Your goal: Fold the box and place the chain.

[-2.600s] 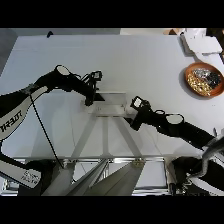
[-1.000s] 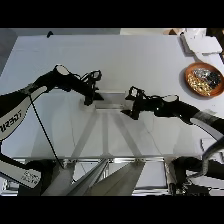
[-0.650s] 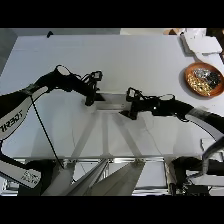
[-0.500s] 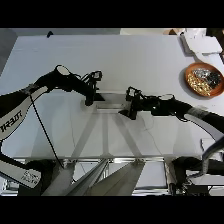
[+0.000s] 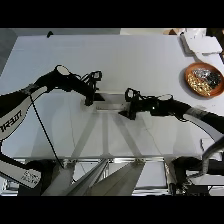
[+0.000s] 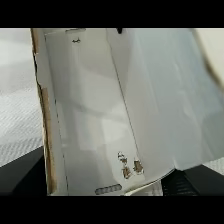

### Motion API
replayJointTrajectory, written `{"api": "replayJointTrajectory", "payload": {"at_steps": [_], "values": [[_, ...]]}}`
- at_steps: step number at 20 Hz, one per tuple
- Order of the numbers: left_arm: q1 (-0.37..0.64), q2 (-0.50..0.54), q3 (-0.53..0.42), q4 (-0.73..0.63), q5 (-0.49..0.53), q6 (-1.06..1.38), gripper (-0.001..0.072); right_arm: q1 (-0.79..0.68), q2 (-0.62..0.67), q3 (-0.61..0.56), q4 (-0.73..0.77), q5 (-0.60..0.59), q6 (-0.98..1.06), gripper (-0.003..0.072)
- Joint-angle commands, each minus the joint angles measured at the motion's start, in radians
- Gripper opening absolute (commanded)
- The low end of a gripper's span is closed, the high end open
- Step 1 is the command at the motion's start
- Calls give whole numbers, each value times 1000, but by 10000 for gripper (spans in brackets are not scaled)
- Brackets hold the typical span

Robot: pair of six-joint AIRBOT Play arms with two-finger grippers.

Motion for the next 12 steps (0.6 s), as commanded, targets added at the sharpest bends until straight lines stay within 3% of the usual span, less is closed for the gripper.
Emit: {"api": "replayJointTrajectory", "payload": {"at_steps": [1,12], "values": [[0,0,1,0,1,-1,11,5,-1,1,-11,2,-3,692],[0,0,1,0,2,-1,11,5,-1,1,-12,14,-3,692]]}}
